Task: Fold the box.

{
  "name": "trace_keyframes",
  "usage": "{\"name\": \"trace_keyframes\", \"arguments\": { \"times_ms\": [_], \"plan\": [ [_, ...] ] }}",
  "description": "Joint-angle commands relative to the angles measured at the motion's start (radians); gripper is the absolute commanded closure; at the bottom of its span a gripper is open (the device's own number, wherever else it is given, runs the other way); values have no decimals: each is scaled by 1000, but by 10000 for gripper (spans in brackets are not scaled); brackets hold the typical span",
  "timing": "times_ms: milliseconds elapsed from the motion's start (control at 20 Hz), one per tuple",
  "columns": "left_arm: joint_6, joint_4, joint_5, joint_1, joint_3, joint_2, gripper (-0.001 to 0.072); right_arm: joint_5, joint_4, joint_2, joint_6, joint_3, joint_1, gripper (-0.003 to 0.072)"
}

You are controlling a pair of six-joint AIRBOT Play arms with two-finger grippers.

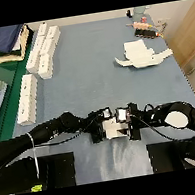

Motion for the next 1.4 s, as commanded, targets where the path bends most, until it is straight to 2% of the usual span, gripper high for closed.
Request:
{"name": "trace_keyframes", "arguments": {
  "times_ms": [0,250,600,1350],
  "plan": [
    [0,0,0,0,1,0,285,-8,-16,3,-115,-1,6,142],
    [0,0,0,0,1,0,285,11,-13,0,-157,-1,8,140],
    [0,0,0,0,1,0,286,12,-29,-72,-182,-1,8,141],
    [0,0,0,0,1,0,286,22,-42,-38,-202,-1,8,142]
  ]
}}
